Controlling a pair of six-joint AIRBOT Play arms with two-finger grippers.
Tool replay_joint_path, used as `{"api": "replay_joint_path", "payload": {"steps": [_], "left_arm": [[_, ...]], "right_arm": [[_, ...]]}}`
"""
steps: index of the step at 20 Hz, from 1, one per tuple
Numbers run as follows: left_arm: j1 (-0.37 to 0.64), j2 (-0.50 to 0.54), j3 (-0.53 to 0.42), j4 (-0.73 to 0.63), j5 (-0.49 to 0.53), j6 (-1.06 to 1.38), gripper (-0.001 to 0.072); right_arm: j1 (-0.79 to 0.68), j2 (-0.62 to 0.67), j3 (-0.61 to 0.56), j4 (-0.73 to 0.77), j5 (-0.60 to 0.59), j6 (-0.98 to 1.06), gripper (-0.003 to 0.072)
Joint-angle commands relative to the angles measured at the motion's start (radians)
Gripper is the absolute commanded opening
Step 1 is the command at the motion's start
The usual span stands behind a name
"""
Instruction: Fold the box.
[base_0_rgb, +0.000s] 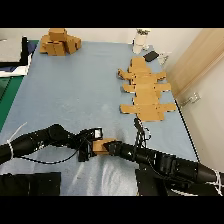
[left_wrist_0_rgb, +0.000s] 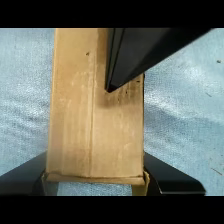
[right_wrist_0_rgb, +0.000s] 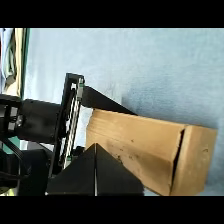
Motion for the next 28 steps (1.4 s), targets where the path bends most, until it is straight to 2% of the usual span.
{"api": "replay_joint_path", "payload": {"steps": [1, 15, 20, 21, 22, 25, 28], "left_arm": [[0.000, 0.000, 0.001, 0.002, 0.000, 0.002, 0.0362], [0.000, 0.000, 0.001, 0.002, 0.001, 0.002, 0.0362], [0.000, 0.000, 0.001, 0.001, 0.001, 0.002, 0.0362], [0.000, 0.000, 0.001, 0.001, 0.001, 0.002, 0.0362], [0.000, 0.000, 0.001, 0.002, 0.001, 0.002, 0.0362], [0.000, 0.000, 0.001, 0.002, 0.001, 0.002, 0.0362], [0.000, 0.000, 0.001, 0.001, 0.001, 0.002, 0.0362]], "right_arm": [[0.006, -0.017, 0.003, -0.003, 0.004, 0.001, 0.0002], [0.050, -0.089, 0.002, 0.008, -0.008, 0.005, 0.0002], [0.050, -0.038, 0.029, -0.005, -0.033, 0.003, 0.0002], [0.050, -0.009, 0.045, -0.019, -0.097, 0.000, 0.0002], [0.050, 0.023, 0.065, -0.035, -0.209, 0.000, 0.0002], [0.047, 0.092, 0.129, -0.053, -0.616, -0.071, 0.0002], [0.003, 0.082, 0.216, -0.003, -0.927, -0.204, 0.0002]]}}
